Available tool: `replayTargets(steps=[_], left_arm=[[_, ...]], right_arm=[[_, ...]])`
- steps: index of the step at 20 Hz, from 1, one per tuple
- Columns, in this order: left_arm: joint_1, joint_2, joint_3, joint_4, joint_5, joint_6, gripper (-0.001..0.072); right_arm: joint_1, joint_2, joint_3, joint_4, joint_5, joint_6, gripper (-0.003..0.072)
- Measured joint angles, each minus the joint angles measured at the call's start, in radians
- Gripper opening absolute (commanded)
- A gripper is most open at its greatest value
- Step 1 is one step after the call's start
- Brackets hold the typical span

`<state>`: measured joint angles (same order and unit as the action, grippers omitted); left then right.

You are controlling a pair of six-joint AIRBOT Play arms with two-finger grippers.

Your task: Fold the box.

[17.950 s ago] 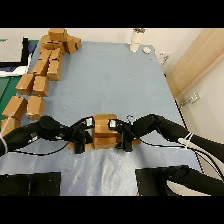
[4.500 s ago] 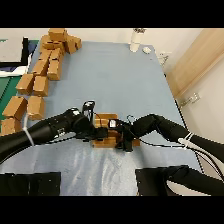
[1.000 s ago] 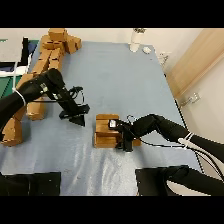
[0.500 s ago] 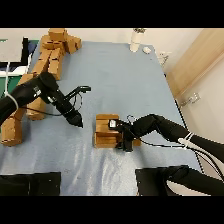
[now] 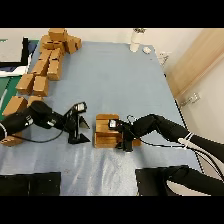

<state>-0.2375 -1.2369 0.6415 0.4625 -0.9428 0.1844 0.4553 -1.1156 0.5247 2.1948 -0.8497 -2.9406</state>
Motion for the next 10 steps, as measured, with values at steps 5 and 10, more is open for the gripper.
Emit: replayTargets(steps=[5, 10], left_arm=[[-0.094, 0.010, -0.074, -0.061, 0.165, 0.183, 0.0701], [-0.142, 0.003, -0.089, -0.075, 0.224, 0.219, 0.0701]], right_arm=[[0.000, 0.000, 0.000, 0.000, 0.000, 0.000, 0.0579], [0.000, 0.000, 0.000, 0.000, 0.000, 0.000, 0.0579]])
